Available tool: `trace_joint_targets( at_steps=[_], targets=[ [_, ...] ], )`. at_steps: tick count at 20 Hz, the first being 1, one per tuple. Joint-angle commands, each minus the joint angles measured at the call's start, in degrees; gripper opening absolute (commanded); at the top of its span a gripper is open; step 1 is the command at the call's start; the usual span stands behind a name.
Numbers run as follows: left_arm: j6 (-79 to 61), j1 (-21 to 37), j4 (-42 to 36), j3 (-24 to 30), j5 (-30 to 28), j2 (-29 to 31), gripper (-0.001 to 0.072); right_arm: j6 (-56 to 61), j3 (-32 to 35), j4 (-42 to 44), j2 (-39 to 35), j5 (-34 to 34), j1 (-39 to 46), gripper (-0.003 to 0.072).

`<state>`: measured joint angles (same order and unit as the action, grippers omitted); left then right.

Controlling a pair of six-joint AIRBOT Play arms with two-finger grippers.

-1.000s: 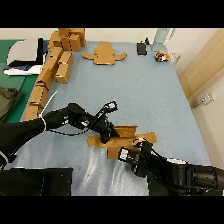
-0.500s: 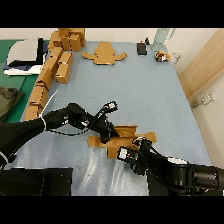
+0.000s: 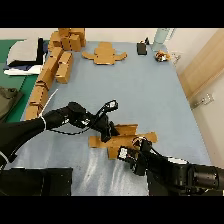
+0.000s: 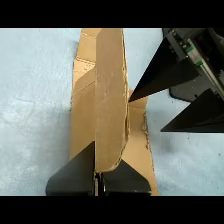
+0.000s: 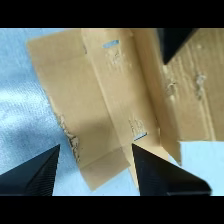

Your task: Fold the box.

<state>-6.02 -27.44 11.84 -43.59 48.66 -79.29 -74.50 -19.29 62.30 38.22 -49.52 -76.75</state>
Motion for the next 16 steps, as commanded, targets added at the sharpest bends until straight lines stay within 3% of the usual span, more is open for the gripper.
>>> trace_joint_targets(
  at_steps=[1,9,16],
  targets=[
    [0.0,0.0,-0.1,-1.8,-0.3,0.0,0.0014,0.1,0.0,-1.0,-0.1,-0.4,0.0,0.0708],
    [0.0,0.0,0.0,-2.3,-0.2,-0.3,0.0014,0.1,0.0,-1.1,-0.1,-1.5,0.0,0.0707],
    [0.0,0.0,0.0,-2.3,-0.2,-4.0,0.0014,1.0,-0.1,-1.1,-0.1,-1.5,0.0,0.0707]
  ],
)
